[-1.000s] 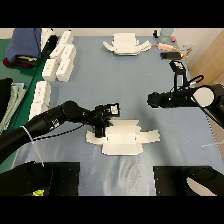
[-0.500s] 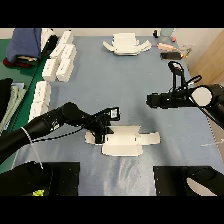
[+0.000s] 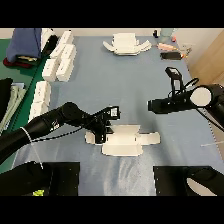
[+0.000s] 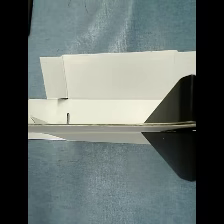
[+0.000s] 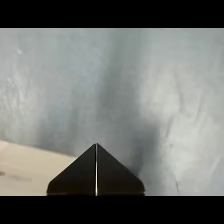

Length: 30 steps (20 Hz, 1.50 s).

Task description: Fold the box.

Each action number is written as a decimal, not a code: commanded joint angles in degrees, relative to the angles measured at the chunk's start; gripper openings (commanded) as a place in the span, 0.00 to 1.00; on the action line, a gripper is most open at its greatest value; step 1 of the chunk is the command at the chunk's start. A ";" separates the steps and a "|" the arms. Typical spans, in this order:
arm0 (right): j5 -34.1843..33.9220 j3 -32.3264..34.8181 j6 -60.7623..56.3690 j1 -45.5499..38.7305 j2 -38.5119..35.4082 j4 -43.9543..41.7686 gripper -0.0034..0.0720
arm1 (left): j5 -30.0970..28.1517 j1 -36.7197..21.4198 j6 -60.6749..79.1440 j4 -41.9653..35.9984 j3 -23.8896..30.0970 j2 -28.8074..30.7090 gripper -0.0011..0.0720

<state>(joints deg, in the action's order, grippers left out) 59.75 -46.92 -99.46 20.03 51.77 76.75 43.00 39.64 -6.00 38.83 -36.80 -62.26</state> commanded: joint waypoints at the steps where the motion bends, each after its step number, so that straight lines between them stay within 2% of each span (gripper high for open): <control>1: 13.49 0.11 -0.42 2.43 -0.52 -0.13 0.05 | 0.07 0.00 0.00 -0.09 -0.04 -0.02 0.03; 3: 20.17 1.05 -2.43 7.76 -2.38 -0.66 0.05 | 0.07 0.00 0.00 -0.09 -0.04 0.00 0.03; 5: 20.31 3.98 -4.02 16.04 -5.79 -2.01 0.05 | 0.07 0.00 0.02 -0.09 -0.04 0.00 0.03; 7: 14.86 9.03 -3.98 27.19 -10.08 -1.75 0.05 | 0.09 0.02 0.00 -0.09 -0.04 0.00 0.03; 9: 5.07 15.19 -3.45 38.75 -14.03 0.59 0.07 | 0.07 0.02 0.00 -0.09 -0.04 0.00 0.03; 11: -1.57 19.89 -3.26 47.56 -15.02 6.14 0.69 | 0.07 0.02 0.02 -0.09 -0.04 -0.02 0.03; 12: -2.84 21.29 -1.95 50.71 -14.45 9.75 0.75 | 0.07 0.02 0.02 -0.09 -0.04 -0.02 0.03; 14: -3.74 22.67 2.97 55.08 -12.11 16.35 0.77 | 0.07 0.02 0.00 -0.09 -0.04 0.00 0.04; 15: -3.80 22.67 5.18 56.08 -10.67 19.52 0.80 | 0.07 0.02 0.00 -0.09 -0.04 -0.02 0.03; 17: -5.46 22.64 6.54 56.50 -8.02 26.36 0.81 | 0.07 0.02 0.02 -0.09 -0.04 -0.02 0.04; 21: -10.51 22.64 6.14 56.46 -4.79 32.13 0.81 | 0.04 0.02 0.00 -0.09 -0.04 -0.02 0.03; 25: -13.27 22.64 -3.93 56.46 -1.60 37.83 0.81 | 0.07 0.02 0.00 -0.09 -0.04 0.00 0.04; 27: -13.18 22.58 -10.84 56.46 -1.03 40.92 0.81 | 0.07 0.02 0.00 -0.09 -0.04 -0.02 0.03; 30: -11.63 21.88 -17.20 56.48 -2.27 41.07 0.81 | 0.07 0.02 0.00 -0.09 -0.04 0.00 0.03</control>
<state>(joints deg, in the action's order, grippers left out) 47.51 -24.56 -108.86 76.42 49.71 115.28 43.07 39.64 -6.02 38.72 -36.77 -62.28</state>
